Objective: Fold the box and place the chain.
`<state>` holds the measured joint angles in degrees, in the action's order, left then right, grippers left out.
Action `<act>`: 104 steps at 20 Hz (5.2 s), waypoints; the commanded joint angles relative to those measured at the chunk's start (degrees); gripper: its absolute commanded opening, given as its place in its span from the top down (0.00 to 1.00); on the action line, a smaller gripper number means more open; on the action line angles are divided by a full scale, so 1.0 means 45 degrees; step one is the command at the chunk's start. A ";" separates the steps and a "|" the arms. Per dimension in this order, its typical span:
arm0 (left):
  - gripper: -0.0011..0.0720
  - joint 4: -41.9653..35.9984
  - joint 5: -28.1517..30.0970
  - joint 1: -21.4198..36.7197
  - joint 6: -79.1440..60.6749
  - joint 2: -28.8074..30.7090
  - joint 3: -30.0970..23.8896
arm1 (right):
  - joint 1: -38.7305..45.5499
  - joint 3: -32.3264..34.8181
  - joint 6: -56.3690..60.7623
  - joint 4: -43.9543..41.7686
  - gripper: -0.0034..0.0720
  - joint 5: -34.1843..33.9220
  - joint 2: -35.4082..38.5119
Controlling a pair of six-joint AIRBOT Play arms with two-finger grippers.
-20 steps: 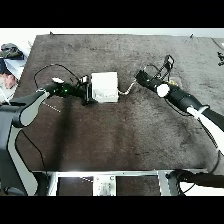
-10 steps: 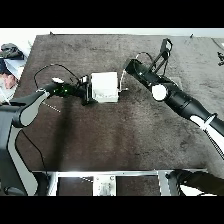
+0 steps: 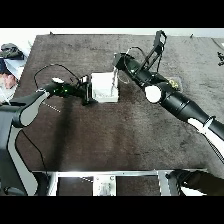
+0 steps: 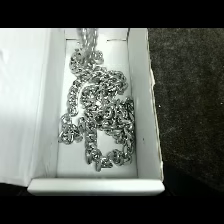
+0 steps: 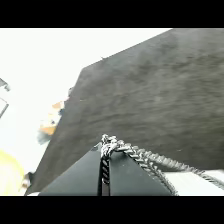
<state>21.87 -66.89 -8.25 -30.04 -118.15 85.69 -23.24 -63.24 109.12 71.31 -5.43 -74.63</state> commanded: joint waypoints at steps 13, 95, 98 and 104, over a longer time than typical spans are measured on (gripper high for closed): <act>0.35 0.0000 -0.0005 0.0005 0.0000 -0.0010 0.0000 | -0.0826 -0.1773 0.0000 0.1214 0.98 -0.0437 0.0005; 0.35 0.0000 -0.0005 0.0005 0.0000 -0.0010 0.0000 | 0.3881 -0.8879 -2.2119 -0.7800 0.65 1.7976 -0.8194; 0.35 0.0000 -0.0005 0.0005 0.0000 -0.0005 0.0000 | 0.3827 -0.8879 -2.2688 -0.7791 0.64 1.8020 -0.8194; 0.35 0.0000 0.0000 0.0005 0.0000 -0.0010 0.0000 | 0.3619 -0.8879 -2.3037 -0.6951 0.51 1.7864 -0.8228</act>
<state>21.87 -66.92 -8.25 -30.02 -118.15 85.69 -6.35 -103.18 6.55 37.56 75.35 -111.55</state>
